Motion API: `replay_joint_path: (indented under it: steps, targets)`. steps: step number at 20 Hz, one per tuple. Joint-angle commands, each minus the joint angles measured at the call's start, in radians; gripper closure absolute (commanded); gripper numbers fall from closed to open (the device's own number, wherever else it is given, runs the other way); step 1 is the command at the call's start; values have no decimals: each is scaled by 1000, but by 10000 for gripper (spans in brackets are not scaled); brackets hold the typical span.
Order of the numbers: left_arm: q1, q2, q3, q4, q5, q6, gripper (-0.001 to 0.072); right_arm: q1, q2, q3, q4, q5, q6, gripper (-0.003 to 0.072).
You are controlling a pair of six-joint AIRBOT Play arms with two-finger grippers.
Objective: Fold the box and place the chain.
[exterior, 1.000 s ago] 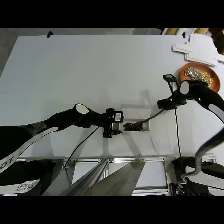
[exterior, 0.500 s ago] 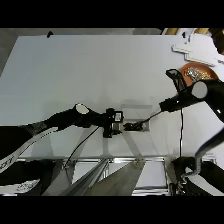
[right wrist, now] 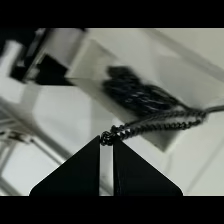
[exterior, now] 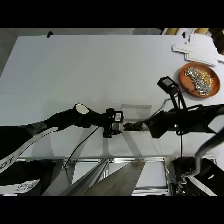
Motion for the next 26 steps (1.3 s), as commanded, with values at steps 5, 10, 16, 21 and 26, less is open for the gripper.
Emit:
replay_joint_path:
  steps: [5, 10, 16, 21, 26]
  targets:
    - [0, 0, 0, 0, 0, 0, 435, 153, -37, -39, 42, -204, 19, 668]
    - [0, 0, 0, 0, 0, 0, 435, 152, -154, -102, -7, -289, 19, 667]
    - [0, 0, 0, 0, 0, 0, 435, 115, -184, -49, -11, -262, 14, 464]
    - [0, 0, 0, 0, 0, 0, 435, -154, -159, 67, -96, -134, 5, 465]
    - [0, 0, 0, 0, 0, 0, 435, -418, -206, 68, -201, -192, 7, 467]
